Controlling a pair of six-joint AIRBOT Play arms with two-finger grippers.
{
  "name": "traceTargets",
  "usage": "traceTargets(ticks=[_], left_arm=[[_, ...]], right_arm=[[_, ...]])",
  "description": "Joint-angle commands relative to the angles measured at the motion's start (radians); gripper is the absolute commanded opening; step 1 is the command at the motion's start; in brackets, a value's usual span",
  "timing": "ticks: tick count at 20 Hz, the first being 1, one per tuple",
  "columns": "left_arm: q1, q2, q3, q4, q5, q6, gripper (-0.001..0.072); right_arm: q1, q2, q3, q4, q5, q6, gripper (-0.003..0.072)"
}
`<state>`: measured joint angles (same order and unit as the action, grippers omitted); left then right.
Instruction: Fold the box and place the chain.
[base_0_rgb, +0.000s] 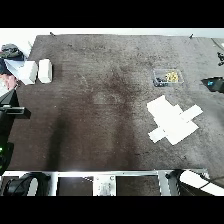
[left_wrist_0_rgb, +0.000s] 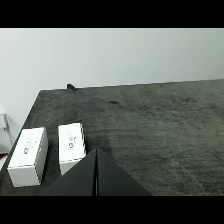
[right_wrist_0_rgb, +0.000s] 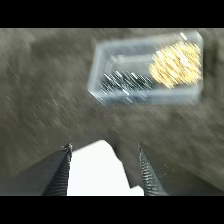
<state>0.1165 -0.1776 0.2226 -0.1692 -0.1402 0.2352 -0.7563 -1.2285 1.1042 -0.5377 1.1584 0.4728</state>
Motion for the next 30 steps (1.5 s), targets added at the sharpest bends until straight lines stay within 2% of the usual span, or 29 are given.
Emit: traceTargets(ticks=[1, 4, 6, 9, 12, 15, 19, 25, 30], left_arm=[[-0.001, 0.0, 0.0, 0.0, 0.0, 0.0, 0.0013], [-0.001, 0.0, 0.0, 0.0, 0.0, 0.0, 0.0013], [-0.001, 0.0, 0.0, 0.0, 0.0, 0.0, 0.0013], [-0.001, 0.0, 0.0, 0.0, 0.0, 0.0, 0.0013], [-0.001, 0.0, 0.0, 0.0, 0.0, 0.0, 0.0013], [-0.001, 0.0, 0.0, 0.0, 0.0, 0.0, 0.0013], [-0.001, 0.0, 0.0, 0.0, 0.0, 0.0, 0.0013], [-0.001, 0.0, 0.0, 0.0, 0.0, 0.0, 0.0013], [-0.001, 0.0, 0.0, 0.0, 0.0, 0.0, 0.0013]], right_arm=[[-0.06, -0.167, 0.195, -0.204, 0.171, 0.051, 0.0484], [-0.045, -0.292, 0.339, -0.372, 0.227, 0.047, 0.0463], [-0.045, -0.39, 0.443, -0.413, 0.311, 0.054, 0.0464], [-0.045, -0.507, 0.515, -0.428, 0.331, 0.044, 0.0465], [-0.045, -0.589, 0.525, -0.469, 0.35, -0.002, 0.0466], [-0.032, -0.626, 0.524, -0.598, 0.38, -0.052, 0.0466], [-0.023, -0.654, 0.512, -0.592, 0.424, -0.119, 0.0466], [0.05, -0.688, 0.494, -0.574, 0.425, -0.171, 0.0465], [0.078, -0.713, 0.493, -0.622, 0.521, -0.17, 0.0462]])
